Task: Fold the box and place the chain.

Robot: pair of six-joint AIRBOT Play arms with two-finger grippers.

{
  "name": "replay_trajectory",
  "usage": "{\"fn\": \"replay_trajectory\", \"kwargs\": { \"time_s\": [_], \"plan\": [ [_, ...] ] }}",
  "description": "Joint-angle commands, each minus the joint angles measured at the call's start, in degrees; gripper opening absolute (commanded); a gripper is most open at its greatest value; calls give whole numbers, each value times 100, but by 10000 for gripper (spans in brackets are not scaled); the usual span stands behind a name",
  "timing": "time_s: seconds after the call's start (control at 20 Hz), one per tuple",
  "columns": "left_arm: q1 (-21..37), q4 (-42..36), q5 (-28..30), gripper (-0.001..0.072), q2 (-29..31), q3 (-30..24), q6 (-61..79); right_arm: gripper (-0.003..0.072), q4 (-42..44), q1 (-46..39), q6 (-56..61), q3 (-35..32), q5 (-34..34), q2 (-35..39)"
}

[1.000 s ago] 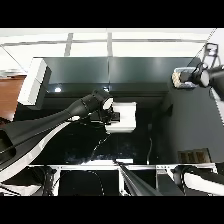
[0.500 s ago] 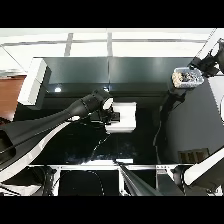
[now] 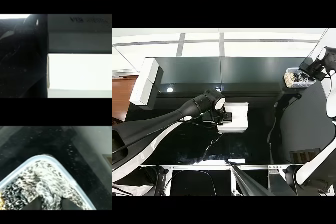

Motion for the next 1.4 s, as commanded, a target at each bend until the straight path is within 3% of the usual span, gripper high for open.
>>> {"fn": "replay_trajectory", "kwargs": {
  "time_s": [0.0, 0.3, 0.7, 0.8, 1.1, 1.25, 1.35],
  "plan": [
    [2, 2, 0, 26, 0, 2, 4, 16, 39, 0, -476, 136, 275, 146],
    [2, 0, -2, 26, 0, 2, 2, 15, 160, 0, -1928, 131, 678, 1738],
    [2, -2, 0, 26, 0, 2, 2, 15, 2811, -118, -2415, -42, 949, 4013],
    [2, -2, 0, 26, 0, 2, 2, 15, 3193, -105, -2465, -616, 975, 4686],
    [2, -2, -2, 26, 0, 2, 2, 15, 3427, 682, -2708, -3547, 1152, 7014],
    [2, 0, 0, 26, 0, 2, 2, 15, 3939, 1285, -2826, -4544, 1902, 7462],
    [2, 2, 2, 26, 0, 2, 2, 15, 4358, 1786, -2826, -5073, 1847, 7493]
  ]
}}
